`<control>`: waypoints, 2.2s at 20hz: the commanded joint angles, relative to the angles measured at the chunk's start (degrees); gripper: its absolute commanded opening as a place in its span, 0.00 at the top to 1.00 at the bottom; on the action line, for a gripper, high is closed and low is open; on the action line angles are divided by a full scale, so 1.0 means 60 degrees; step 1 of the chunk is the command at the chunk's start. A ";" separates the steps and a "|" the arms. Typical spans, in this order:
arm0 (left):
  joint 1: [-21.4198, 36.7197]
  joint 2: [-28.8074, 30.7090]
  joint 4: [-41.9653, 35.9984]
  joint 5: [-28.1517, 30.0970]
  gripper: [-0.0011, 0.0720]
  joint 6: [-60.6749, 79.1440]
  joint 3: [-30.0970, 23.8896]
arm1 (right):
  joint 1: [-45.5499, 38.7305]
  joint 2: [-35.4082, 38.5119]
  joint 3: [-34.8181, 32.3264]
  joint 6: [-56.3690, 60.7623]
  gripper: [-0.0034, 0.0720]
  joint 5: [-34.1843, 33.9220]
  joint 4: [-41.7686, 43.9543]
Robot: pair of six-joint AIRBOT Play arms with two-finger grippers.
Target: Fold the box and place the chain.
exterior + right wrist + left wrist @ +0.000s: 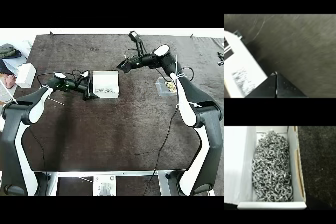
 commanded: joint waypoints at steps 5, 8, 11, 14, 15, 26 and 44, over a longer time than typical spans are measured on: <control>0.0000 -0.0004 0.0000 0.0000 0.60 0.0000 -0.0004 | 0.0033 -0.0189 0.0029 -0.0324 0.88 0.2087 0.0084; 0.0000 -0.0004 0.0000 0.0000 0.60 0.0000 -0.0004 | 0.0157 -0.0189 0.0033 -0.0557 0.88 0.2481 0.0069; 0.0000 -0.0004 0.0000 0.0000 0.60 0.0000 -0.0004 | 0.0401 -0.0189 0.0033 -0.0885 0.86 0.2699 -0.0124; 0.0000 -0.0004 0.0000 0.0000 0.60 0.0000 -0.0004 | 0.0780 -0.0189 0.0029 -0.1417 0.85 0.2619 -0.1060; 0.0000 -0.0004 0.0000 0.0000 0.60 0.0000 -0.0004 | 0.0871 -0.0189 0.0029 -0.1647 0.74 0.2597 -0.1118; 0.0000 -0.0004 0.0000 0.0000 0.60 0.0000 -0.0004 | 0.1038 -0.0186 -0.0051 -0.2550 0.45 0.2280 -0.0696; 0.0000 -0.0004 0.0000 0.0000 0.60 0.0000 -0.0004 | 0.1370 -0.0197 -0.0233 -0.2758 0.58 0.2080 -0.1650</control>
